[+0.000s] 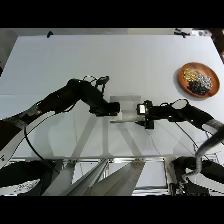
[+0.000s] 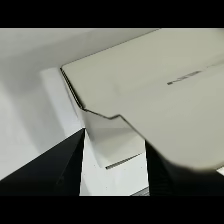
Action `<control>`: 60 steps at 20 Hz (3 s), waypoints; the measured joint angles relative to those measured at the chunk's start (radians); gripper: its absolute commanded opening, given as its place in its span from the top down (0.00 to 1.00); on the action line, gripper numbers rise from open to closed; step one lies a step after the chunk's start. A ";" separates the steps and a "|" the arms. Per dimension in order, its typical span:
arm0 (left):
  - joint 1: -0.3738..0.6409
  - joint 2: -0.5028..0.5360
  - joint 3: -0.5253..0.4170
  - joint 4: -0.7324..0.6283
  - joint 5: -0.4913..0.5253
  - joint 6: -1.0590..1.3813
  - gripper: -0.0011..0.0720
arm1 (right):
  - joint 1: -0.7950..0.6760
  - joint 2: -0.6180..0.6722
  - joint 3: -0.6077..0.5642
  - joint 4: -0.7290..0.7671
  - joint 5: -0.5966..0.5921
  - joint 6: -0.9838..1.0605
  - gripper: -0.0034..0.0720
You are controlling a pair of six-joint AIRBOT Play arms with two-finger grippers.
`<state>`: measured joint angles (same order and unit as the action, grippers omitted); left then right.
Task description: Fold the box and place the chain.
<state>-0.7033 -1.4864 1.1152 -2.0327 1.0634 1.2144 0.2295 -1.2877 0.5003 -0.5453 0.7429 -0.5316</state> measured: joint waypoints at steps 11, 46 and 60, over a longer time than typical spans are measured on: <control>-0.023 -0.049 0.046 0.059 0.072 -0.153 0.52 | 0.001 0.000 0.000 0.000 0.002 0.000 0.32; -0.143 -0.100 0.048 0.304 -0.032 -0.396 0.79 | 0.000 0.000 0.000 0.001 -0.002 0.000 0.32; -0.164 -0.116 0.048 0.326 -0.059 -0.415 0.91 | 0.000 0.000 0.000 0.000 0.002 0.000 0.32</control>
<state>-0.8673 -1.6028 1.1637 -1.7065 1.0046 0.7998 0.2291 -1.2873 0.5003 -0.5457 0.7444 -0.5320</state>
